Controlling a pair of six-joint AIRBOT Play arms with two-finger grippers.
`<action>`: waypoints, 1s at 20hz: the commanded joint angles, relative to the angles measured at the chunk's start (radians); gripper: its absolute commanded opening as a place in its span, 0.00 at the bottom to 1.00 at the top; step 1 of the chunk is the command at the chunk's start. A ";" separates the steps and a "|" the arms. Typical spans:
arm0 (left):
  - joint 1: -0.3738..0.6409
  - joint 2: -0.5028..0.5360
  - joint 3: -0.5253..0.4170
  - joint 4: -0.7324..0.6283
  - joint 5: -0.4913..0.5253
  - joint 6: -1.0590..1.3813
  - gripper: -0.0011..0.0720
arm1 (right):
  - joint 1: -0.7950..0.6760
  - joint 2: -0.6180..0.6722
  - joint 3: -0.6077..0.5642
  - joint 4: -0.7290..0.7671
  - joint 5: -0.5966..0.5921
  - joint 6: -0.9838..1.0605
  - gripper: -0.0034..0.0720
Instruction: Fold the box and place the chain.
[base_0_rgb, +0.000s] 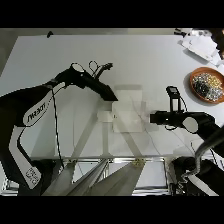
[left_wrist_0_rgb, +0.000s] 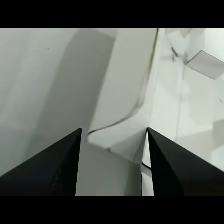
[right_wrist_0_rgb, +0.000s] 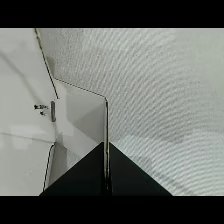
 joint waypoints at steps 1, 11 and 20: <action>-0.020 -0.029 0.042 0.009 -0.109 -0.015 0.63 | 0.001 0.000 -0.001 0.000 0.000 0.000 0.05; -0.077 -0.036 0.043 0.108 -0.102 0.039 0.34 | 0.000 0.000 -0.001 -0.004 -0.006 0.000 0.05; -0.084 -0.004 0.043 0.158 -0.101 0.107 0.02 | 0.001 0.000 -0.001 -0.021 -0.006 0.000 0.05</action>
